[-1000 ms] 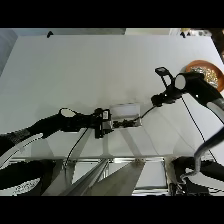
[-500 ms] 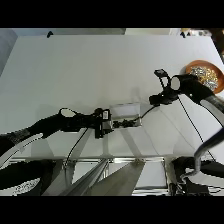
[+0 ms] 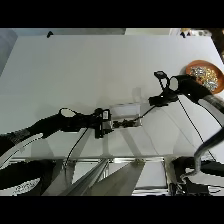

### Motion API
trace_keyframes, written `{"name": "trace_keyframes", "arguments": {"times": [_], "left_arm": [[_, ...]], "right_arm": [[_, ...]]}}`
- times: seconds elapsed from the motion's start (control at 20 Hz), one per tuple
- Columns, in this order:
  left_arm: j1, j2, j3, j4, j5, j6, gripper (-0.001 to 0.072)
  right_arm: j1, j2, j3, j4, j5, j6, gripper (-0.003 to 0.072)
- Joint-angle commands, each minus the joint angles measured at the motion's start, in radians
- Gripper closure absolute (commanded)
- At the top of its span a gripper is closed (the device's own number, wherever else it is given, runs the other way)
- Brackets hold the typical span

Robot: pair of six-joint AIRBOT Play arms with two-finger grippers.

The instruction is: Fold the box and place the chain.

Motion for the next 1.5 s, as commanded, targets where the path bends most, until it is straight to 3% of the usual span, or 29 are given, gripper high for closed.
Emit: {"name": "trace_keyframes", "arguments": {"times": [0.0,0.8,0.9,0.95,1.25,1.45], "left_arm": [[0.0,0.001,0.001,0.0,0.0,0.0,0.0573],[0.0,0.001,0.001,0.0,0.0,0.0,0.0573],[0.0,0.001,0.001,0.0,0.0,0.0,0.0573],[0.0,0.001,0.001,0.0,0.0,0.0,0.0573],[0.0,0.001,0.001,0.0,0.0,0.0,0.0573],[0.0,0.001,0.001,0.0,0.0,0.0,0.0573]], "right_arm": [[0.0,-0.002,-0.001,-0.002,0.003,-0.005,0.0671],[0.0,0.01,-0.001,-0.001,0.014,-0.031,0.0665],[0.0,0.01,-0.001,0.0,0.005,-0.054,0.0509],[0.0,0.01,-0.001,0.0,0.002,-0.06,0.0485],[0.0,0.006,-0.02,0.008,-0.046,-0.057,0.0489],[0.0,0.002,-0.02,0.009,-0.057,-0.057,0.0537]]}}
